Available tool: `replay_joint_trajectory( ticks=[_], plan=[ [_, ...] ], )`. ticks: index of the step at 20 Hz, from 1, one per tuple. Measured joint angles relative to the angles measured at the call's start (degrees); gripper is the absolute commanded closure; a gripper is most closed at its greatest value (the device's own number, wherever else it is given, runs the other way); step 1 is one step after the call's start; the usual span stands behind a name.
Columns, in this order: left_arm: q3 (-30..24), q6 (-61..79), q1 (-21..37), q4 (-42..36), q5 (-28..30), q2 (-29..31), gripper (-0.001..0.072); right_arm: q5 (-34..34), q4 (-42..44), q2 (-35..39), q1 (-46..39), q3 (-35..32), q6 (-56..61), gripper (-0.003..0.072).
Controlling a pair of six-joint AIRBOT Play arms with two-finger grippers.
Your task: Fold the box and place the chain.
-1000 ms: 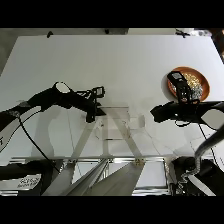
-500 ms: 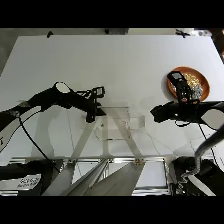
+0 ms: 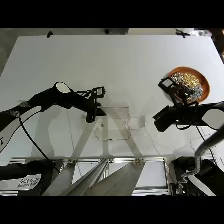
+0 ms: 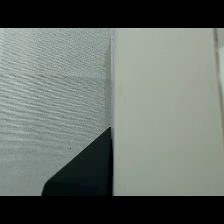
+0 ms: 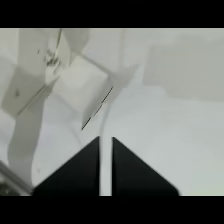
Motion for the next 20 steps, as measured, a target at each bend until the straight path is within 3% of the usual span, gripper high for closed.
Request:
replay_joint_trajectory(
  ticks=[3,5,6,7,8,13,20],
  plan=[
    [0.0,0.0,0.0,0.0,0.0,0.0,0.0698,2.2,5.0,0.0,1.1,-0.4,-13.1,0.068],
    [0.0,0.0,0.0,0.0,0.0,0.0,0.0698,-0.1,6.5,0.0,4.6,-2.4,-19.7,0.0678],
    [0.0,0.0,0.0,0.0,0.0,0.0,0.0698,-2.3,6.5,0.0,7.4,-4.0,-22.3,0.0589],
    [0.0,0.0,0.0,0.0,0.0,0.0,0.0698,-4.4,5.9,-0.1,10.2,-5.8,-24.0,0.0205],
    [0.0,0.0,0.0,0.0,0.0,0.0,0.0698,-6.6,4.6,-0.2,13.4,-7.7,-25.5,-0.001],
    [0.0,0.0,0.0,0.0,0.0,0.0,0.0698,-16.4,0.0,-2.5,25.1,-14.0,-28.4,-0.0014],
    [0.0,0.0,0.0,-0.1,0.0,0.0,0.0698,-35.0,-1.5,-11.0,33.6,-15.8,-25.7,-0.0002]
  ],
)
